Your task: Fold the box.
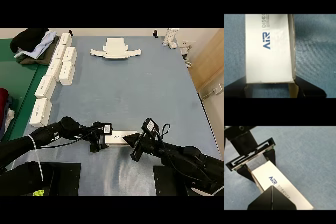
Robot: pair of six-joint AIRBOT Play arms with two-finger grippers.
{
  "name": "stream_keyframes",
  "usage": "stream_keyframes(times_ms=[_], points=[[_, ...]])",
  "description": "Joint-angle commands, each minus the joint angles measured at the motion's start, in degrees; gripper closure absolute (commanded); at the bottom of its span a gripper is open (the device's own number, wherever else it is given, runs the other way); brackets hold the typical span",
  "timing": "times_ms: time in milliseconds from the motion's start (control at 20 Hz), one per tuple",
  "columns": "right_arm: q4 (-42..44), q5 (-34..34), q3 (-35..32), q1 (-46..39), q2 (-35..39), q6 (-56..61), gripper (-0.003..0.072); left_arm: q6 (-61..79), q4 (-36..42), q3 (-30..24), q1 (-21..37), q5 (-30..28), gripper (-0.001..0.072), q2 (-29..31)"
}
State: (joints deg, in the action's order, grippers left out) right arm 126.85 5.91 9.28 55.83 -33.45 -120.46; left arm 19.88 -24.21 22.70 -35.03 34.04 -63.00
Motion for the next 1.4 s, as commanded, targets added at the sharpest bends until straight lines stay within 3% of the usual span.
stream_keyframes(times_ms=[0, 200, 400, 450, 650, 900, 1050, 1350], points=[[-2.2, -0.4, 0.0, 0.0, -0.2, 0.0, 0.0673, 0.0, 0.0, 0.0, 0.0, 0.0, 0.0189, 0.0], [-5.3, 2.3, 1.8, -2.2, -0.5, 0.0, 0.0623, 0.0, 0.0, 0.0, 0.0, 0.0, 0.0190, 0.0], [-12.6, 17.6, 13.4, -16.1, -3.4, 0.1, 0.0637, 0.0, 0.0, 0.0, 0.0, 0.0, 0.0189, 0.0], [-15.0, 21.5, 17.3, -20.1, -5.1, 1.0, 0.0669, 0.0, 0.0, 0.0, 0.0, 0.0, 0.0190, 0.0], [-24.7, 34.8, 30.9, -33.1, -16.2, 15.4, 0.0681, 0.0, 0.0, 0.0, 0.0, 0.0, 0.0189, 0.0], [-35.6, 52.4, 41.9, -39.4, -32.4, 36.0, 0.0681, 0.0, 0.0, 0.0, 0.0, 0.0, 0.0189, 0.0], [-40.1, 54.9, 44.2, -39.5, -37.3, 42.1, 0.0681, 0.0, 0.0, 0.0, 0.0, 0.0, 0.0189, 0.0], [-37.9, 54.8, 44.2, -39.5, -38.1, 42.0, 0.0676, 0.0, 0.2, 0.0, 0.0, 0.0, 0.0189, 0.0]])
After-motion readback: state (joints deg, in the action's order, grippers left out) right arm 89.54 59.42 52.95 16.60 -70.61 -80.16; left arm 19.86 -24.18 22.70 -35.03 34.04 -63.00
